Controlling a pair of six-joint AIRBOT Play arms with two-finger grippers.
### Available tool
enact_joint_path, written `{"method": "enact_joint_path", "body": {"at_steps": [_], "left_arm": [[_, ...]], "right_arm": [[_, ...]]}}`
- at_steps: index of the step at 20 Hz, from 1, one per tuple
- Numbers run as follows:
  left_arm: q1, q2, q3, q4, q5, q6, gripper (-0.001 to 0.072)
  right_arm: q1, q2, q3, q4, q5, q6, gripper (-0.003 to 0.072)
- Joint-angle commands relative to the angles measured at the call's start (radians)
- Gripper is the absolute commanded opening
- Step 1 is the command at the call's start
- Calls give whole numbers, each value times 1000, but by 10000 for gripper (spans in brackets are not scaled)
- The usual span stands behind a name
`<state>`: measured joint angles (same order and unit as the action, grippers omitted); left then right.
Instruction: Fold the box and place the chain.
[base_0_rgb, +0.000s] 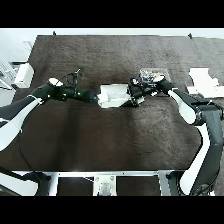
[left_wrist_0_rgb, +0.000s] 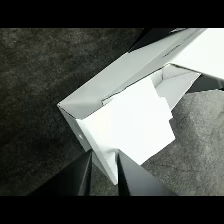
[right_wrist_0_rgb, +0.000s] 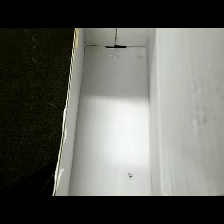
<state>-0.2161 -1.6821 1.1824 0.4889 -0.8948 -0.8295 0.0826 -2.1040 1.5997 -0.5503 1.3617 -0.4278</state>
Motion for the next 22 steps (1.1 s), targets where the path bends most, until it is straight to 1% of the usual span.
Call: {"method": "enact_joint_path", "body": {"at_steps": [1,2,7,15,18,22], "left_arm": [[-17,1,1,-3,25,0,348],[-19,0,1,-3,25,0,389],[-22,1,1,-31,10,-19,388],[-66,1,22,-2,48,-232,387],[-87,1,34,116,69,-381,387],[-122,1,103,330,66,-610,387]], "right_arm": [[0,0,0,0,0,0,448],[0,0,0,0,0,0,448],[0,0,0,0,0,0,447],[0,0,0,0,0,0,446],[0,0,0,0,0,0,446],[0,0,0,0,0,0,445]]}}
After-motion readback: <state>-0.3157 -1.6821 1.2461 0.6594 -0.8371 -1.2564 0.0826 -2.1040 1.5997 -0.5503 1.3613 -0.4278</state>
